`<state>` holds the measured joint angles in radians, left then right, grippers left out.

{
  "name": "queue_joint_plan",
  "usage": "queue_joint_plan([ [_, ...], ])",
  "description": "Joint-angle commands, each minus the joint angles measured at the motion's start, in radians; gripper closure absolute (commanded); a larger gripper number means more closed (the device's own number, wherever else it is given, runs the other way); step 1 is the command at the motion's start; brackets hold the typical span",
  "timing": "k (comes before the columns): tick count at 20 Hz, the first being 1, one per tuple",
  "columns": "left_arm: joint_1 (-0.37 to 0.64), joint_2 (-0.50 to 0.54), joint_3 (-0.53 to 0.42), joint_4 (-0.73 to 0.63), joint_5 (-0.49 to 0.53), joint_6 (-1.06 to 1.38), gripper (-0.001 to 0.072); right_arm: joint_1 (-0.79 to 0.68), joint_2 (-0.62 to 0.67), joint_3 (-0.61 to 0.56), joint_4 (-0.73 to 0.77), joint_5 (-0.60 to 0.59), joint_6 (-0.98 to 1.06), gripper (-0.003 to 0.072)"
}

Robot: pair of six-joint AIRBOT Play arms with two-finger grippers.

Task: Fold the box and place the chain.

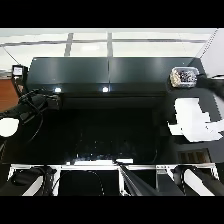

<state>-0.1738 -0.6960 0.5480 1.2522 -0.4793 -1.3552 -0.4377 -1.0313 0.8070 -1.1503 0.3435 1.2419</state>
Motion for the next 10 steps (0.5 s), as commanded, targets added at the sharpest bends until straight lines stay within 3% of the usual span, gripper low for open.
queue_joint_plan([
  [1, 0.000, -0.048, 0.000, -0.027, -0.099, -0.008, 0.0004, -0.358, -0.141, 0.197, -0.022, 0.282, 0.000, -0.0020],
  [3, 0.000, -0.073, 0.000, -0.030, -0.156, -0.033, 0.0003, -0.492, -0.234, 0.298, -0.022, 0.498, -0.023, -0.0020],
  [6, 0.000, -0.105, 0.000, -0.032, -0.191, -0.070, 0.0003, -0.596, -0.357, 0.379, -0.022, 0.798, -0.224, -0.0020],
  [8, 0.000, -0.114, 0.000, -0.043, -0.192, -0.069, 0.0004, -0.602, -0.416, 0.379, -0.037, 0.909, -0.343, -0.0020],
  [10, 0.000, -0.114, 0.000, -0.061, -0.193, -0.069, 0.0004, -0.585, -0.462, 0.379, -0.068, 0.936, -0.370, -0.0020],
])
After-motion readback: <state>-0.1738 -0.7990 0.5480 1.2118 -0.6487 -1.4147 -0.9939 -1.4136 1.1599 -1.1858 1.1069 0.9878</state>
